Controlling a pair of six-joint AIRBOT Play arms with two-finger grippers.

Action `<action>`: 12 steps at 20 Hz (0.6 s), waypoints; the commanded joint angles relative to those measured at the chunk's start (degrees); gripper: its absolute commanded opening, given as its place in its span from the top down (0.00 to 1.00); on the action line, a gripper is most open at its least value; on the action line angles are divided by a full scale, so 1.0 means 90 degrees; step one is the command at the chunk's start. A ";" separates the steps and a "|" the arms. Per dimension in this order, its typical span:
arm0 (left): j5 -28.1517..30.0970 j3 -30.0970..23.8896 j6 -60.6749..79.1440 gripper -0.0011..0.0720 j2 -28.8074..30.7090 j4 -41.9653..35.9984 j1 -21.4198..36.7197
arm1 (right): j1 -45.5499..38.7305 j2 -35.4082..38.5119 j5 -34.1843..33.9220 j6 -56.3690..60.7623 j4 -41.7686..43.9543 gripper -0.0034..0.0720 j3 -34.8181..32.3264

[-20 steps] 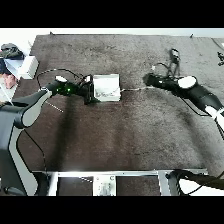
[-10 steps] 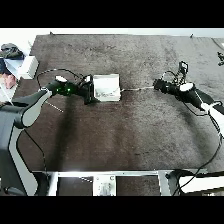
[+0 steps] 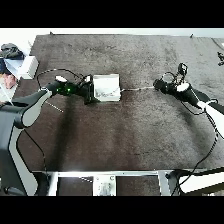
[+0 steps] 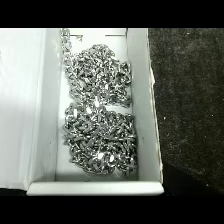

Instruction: Fold the box and place the chain.

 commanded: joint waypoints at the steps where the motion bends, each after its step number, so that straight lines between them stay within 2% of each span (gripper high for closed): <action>1: 0.0000 0.0005 0.0000 0.35 0.0005 0.0002 0.0005 | 0.0007 -0.0056 -0.0177 0.0301 -0.0291 0.52 0.0007; 8: 0.0000 0.0005 0.0000 0.35 0.0005 0.0000 0.0005 | 0.0010 -0.0374 -0.0602 0.0474 -0.0245 0.52 0.0053; 11: 0.0000 0.0005 0.0000 0.35 0.0005 0.0002 0.0005 | 0.0046 -0.0719 -0.0406 0.0471 0.0097 0.52 0.0454; 12: 0.0000 0.0005 0.0000 0.35 0.0005 0.0002 0.0005 | 0.0112 -0.0823 -0.0389 0.0469 0.0114 0.61 0.0585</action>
